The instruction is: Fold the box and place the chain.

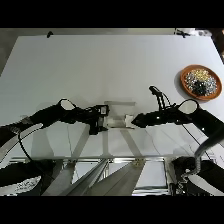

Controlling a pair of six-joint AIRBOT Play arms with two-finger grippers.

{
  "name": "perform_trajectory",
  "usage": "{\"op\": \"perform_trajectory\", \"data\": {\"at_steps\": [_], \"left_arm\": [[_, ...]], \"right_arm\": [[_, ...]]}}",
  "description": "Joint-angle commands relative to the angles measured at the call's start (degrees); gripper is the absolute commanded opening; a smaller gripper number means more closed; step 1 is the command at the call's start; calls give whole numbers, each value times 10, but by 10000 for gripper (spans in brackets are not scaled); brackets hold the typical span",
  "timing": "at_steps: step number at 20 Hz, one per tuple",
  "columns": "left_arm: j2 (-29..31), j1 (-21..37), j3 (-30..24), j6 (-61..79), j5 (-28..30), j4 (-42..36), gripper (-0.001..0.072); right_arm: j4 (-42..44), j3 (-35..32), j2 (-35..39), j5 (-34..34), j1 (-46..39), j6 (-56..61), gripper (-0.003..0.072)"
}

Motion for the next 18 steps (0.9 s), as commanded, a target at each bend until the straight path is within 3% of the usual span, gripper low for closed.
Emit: {"op": "perform_trajectory", "data": {"at_steps": [1,3,8,18], "left_arm": [[0,0,0,0,0,0,332],[0,0,0,0,0,0,332],[0,0,0,0,0,0,332],[0,0,0,0,0,0,332]], "right_arm": [[-2,0,-1,-25,22,-1,423],[-21,1,-1,-54,38,25,420],[-170,33,-1,-64,82,162,412],[-271,116,-73,-60,167,346,404]]}}
